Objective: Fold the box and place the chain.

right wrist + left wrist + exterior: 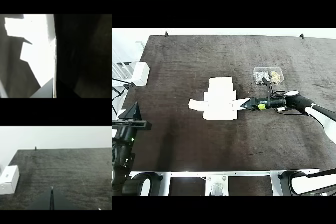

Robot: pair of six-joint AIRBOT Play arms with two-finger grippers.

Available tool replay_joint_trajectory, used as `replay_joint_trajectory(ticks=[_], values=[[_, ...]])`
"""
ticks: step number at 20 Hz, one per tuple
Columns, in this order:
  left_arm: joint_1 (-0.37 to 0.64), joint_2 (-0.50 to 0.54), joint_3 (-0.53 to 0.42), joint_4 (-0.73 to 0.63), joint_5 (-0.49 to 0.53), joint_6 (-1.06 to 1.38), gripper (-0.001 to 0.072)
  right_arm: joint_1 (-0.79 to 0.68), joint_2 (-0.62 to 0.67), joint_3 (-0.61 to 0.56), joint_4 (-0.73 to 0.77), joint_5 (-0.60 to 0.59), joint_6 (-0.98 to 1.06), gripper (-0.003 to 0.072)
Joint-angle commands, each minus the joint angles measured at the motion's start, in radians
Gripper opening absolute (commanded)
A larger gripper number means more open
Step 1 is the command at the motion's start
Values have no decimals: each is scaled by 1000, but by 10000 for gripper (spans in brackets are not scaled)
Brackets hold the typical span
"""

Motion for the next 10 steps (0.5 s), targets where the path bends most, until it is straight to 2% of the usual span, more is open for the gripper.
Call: replay_joint_trajectory(ticks=[1,8,9,10], values=[[0,1,-1,0,0,0,22,27,1,-2,-16,-108,-10,3],[0,1,-1,0,-11,0,23,37,1,6,-37,-138,-73,3],[0,1,-1,2,-26,4,173,39,1,6,-42,-138,-74,3],[0,1,-1,2,-48,8,574,40,1,6,-42,-138,-74,3]])
